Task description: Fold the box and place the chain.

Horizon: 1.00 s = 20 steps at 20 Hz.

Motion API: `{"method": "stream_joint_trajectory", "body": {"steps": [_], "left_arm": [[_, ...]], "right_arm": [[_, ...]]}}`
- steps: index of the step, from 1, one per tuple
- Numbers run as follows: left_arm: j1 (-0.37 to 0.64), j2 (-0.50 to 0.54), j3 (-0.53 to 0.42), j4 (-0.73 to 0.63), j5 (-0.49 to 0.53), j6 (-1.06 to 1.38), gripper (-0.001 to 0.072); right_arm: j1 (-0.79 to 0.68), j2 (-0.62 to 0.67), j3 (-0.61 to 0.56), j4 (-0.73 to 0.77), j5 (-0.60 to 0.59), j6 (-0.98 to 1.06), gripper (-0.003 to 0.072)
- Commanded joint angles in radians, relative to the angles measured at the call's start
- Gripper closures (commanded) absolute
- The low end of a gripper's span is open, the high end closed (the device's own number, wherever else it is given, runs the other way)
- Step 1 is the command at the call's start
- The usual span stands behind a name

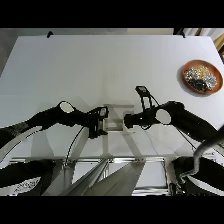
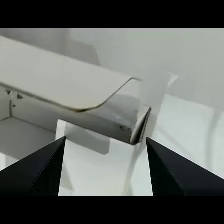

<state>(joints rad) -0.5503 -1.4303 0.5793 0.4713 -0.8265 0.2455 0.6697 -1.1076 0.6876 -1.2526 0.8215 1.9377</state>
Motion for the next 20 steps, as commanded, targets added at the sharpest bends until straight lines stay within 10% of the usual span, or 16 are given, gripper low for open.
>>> {"method": "stream_joint_trajectory", "body": {"steps": [1,6,20], "left_arm": [[0.000,0.000,0.000,0.000,0.000,0.000,0.0435],[0.000,0.000,0.000,0.000,0.000,0.000,0.0435],[0.000,0.000,0.000,0.000,0.000,0.000,0.0435]], "right_arm": [[-0.004,0.000,0.002,-0.024,-0.005,0.023,0.0157],[0.009,0.000,0.002,-0.023,0.032,-0.048,0.0008],[0.027,0.000,0.002,-0.102,0.056,-0.024,0.0127]]}}
